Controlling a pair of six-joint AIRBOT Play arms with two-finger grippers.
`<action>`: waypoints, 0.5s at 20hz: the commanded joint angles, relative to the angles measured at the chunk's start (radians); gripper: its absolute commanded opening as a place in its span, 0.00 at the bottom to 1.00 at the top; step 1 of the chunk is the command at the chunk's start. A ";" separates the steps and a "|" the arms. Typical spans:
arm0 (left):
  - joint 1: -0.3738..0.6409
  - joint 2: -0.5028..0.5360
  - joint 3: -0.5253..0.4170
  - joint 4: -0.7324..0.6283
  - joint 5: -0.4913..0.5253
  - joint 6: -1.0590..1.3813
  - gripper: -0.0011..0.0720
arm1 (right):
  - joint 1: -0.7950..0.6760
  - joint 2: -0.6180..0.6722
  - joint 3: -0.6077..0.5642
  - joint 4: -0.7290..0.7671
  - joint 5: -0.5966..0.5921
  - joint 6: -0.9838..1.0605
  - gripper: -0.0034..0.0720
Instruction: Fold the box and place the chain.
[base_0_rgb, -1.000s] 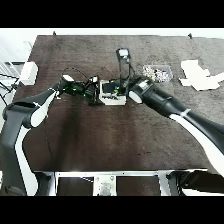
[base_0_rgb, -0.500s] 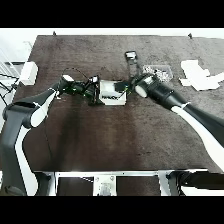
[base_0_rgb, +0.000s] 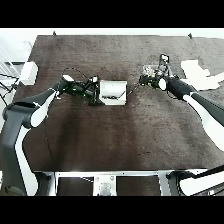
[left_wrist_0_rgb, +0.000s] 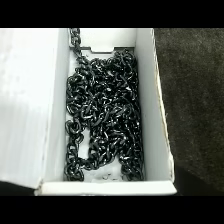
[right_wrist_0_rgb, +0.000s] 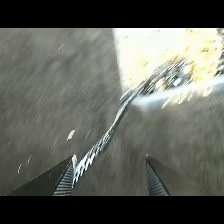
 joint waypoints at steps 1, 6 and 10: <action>0.000 0.000 0.000 0.000 0.002 0.000 0.66 | -0.041 -0.095 0.061 0.163 -0.084 -0.108 0.76; 0.000 0.000 0.000 0.000 0.002 0.000 0.66 | -0.039 -0.201 0.159 0.386 -0.061 -0.285 0.61; 0.000 0.000 0.000 0.000 0.001 0.000 0.66 | -0.060 -0.203 0.159 0.360 -0.060 -0.338 0.07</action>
